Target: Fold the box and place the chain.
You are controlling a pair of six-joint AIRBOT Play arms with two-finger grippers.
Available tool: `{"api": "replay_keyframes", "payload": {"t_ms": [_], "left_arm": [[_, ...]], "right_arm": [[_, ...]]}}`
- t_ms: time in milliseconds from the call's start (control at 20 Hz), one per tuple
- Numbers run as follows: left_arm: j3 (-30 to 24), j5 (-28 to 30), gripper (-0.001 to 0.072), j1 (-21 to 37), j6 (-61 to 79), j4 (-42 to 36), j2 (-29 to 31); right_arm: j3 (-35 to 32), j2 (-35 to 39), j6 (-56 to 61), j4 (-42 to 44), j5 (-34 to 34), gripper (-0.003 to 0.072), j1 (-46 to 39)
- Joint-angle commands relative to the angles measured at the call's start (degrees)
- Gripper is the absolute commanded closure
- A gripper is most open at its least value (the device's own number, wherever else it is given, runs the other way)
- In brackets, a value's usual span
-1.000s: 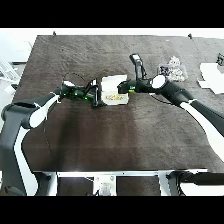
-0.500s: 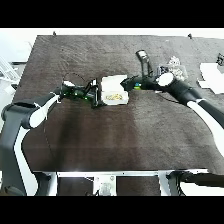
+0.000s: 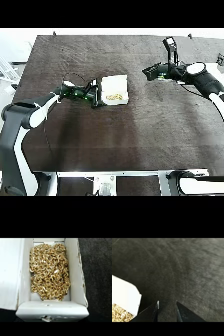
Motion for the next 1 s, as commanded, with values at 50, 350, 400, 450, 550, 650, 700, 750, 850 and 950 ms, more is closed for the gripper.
{"api": "replay_keyframes", "payload": {"t_ms": [50,350,400,450,550,650,700,750,850,950], "left_arm": [[0.0,0.0,0.0407,0.0,0.0,0.0,0.0],[0.0,0.0,0.0408,0.0,0.0,0.0,0.0],[0.0,0.0,0.0407,0.0,0.0,0.0,0.0],[0.0,0.0,0.0407,0.0,0.0,0.0,0.0],[0.0,0.0,0.0407,0.0,0.0,0.0,0.0],[0.0,0.0,0.0407,0.0,0.0,0.0,0.0],[0.0,0.0,0.0407,0.0,0.0,0.0,0.0],[0.0,0.0,0.0407,0.0,0.0,0.0,0.0],[0.0,0.0,0.0407,0.0,0.0,0.0,0.0],[0.0,0.0,0.0407,0.0,0.0,0.0,0.0]], "right_arm": [[7.0,-9.7,-12.9,10.6,12.1,0.0473,-3.4],[18.4,-22.8,-12.8,12.9,21.2,0.0472,-2.4],[18.8,-23.4,-12.9,12.8,21.7,0.0472,-2.0],[18.8,-23.8,-12.9,12.6,21.8,0.0472,-1.5],[18.9,-24.3,-12.9,12.0,22.4,0.0472,-0.5],[18.9,-24.5,-13.3,11.0,23.6,0.0473,0.5],[18.9,-24.5,-13.4,10.2,23.6,0.0473,1.2],[19.0,-24.5,-14.1,9.6,23.9,0.0473,1.8],[19.1,-24.5,-14.4,9.3,24.5,0.0473,2.5],[20.1,-24.5,-14.8,9.4,26.9,0.0473,2.7]]}}
